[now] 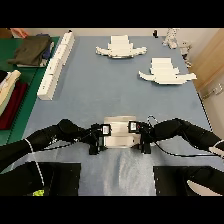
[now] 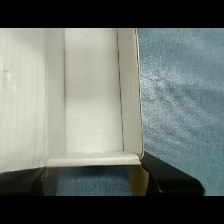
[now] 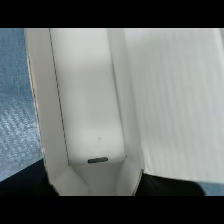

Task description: Fold the box.

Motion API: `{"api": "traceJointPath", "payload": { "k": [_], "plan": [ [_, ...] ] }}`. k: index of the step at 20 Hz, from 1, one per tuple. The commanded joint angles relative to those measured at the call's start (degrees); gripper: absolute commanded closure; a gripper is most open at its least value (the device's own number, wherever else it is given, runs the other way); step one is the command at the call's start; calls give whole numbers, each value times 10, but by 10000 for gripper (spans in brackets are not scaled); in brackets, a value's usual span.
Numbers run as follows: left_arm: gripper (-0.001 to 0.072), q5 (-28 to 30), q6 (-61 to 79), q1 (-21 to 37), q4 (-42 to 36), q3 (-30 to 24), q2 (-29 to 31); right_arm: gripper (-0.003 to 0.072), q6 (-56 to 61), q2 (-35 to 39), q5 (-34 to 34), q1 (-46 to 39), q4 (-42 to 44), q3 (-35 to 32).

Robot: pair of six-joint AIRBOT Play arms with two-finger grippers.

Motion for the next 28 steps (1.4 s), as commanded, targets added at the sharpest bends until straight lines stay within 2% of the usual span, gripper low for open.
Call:
{"api": "traceJointPath", "payload": {
  "k": [1, 18, 19, 20, 21, 25, 28],
  "plan": [
    [255, 2, -1, 0, 0, 0, 0, 91, 0, 0, 0, 0, 0, 0],
    [255, 1, -1, 0, 0, 0, 0, 83, 3, 1, -2, 0, -7, 6],
    [255, 2, -1, 0, 0, 0, 0, 81, 19, 5, -9, 0, -21, 12],
    [255, 1, -1, 0, 0, 0, 0, 4, 51, 12, -18, 0, -46, 19],
    [255, 1, -1, 0, 0, 0, 0, -34, 86, 21, -27, 0, -78, 26],
    [255, 1, -1, 0, 0, 0, 0, -34, 217, 77, -81, 0, -187, 41],
    [255, 1, -1, 0, 0, 0, 0, -34, 304, 125, -170, 0, -241, 42]
  ]
}}
